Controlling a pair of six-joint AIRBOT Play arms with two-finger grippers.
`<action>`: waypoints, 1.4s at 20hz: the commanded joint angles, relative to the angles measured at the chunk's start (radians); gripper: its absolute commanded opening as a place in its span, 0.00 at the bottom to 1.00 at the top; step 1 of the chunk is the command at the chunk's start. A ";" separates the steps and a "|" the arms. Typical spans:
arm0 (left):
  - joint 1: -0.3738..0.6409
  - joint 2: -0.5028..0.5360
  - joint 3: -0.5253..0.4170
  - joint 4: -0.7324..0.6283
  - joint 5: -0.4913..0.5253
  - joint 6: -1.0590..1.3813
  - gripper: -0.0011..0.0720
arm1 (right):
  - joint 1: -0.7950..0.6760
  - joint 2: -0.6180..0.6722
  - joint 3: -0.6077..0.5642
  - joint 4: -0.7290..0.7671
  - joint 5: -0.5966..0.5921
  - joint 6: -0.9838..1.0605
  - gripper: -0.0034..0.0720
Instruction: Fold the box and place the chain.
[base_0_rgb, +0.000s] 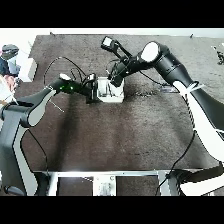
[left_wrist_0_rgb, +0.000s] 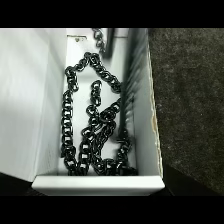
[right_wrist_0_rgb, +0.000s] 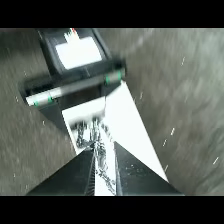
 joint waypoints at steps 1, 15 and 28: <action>0.000 0.000 0.001 0.000 0.000 0.000 0.68 | -0.076 -0.035 -0.028 -0.052 0.021 0.095 0.24; 0.000 0.000 0.001 0.000 0.000 0.000 0.68 | -0.367 -0.209 -0.058 -0.208 0.120 0.089 0.40; 0.000 0.000 0.001 0.000 0.000 0.000 0.68 | -0.348 -0.241 -0.058 -0.128 0.122 0.051 0.27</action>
